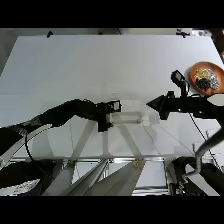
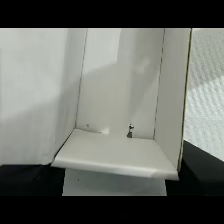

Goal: Fold the box and place the chain.

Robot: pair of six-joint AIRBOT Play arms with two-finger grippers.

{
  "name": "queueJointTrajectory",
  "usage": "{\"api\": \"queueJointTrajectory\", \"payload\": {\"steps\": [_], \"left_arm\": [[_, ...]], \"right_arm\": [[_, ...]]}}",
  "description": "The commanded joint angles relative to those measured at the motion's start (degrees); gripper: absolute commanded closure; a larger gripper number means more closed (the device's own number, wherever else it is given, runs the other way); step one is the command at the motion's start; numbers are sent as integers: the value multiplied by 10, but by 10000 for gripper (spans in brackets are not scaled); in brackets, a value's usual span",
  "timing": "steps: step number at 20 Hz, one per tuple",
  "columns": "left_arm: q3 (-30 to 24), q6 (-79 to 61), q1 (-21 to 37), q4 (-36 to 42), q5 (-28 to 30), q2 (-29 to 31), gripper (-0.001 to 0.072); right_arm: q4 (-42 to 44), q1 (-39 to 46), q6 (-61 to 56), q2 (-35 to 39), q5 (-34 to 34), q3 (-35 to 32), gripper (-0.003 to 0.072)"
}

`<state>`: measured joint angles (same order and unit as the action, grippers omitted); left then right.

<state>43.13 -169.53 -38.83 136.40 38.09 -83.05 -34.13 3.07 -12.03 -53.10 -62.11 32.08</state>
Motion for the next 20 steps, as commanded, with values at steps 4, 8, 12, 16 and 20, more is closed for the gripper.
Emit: {"api": "queueJointTrajectory", "payload": {"steps": [4, 8, 12, 16, 20], "left_arm": [[0, 0, 0, 0, 0, 0, 435], [0, 0, 0, 0, 0, 0, 435], [0, 0, 0, 0, 0, 0, 435], [0, 0, 0, -1, 0, 0, 435], [0, 0, 0, -2, 0, 0, 435]], "right_arm": [[-333, -121, 63, 28, -8, 2, 672], [-358, -209, 64, 23, 43, 2, 440], [-323, -211, 59, 7, 100, 2, 244], [-297, -211, 63, -21, 111, 0, 292], [-298, -224, 63, -62, 115, 0, 302]]}}
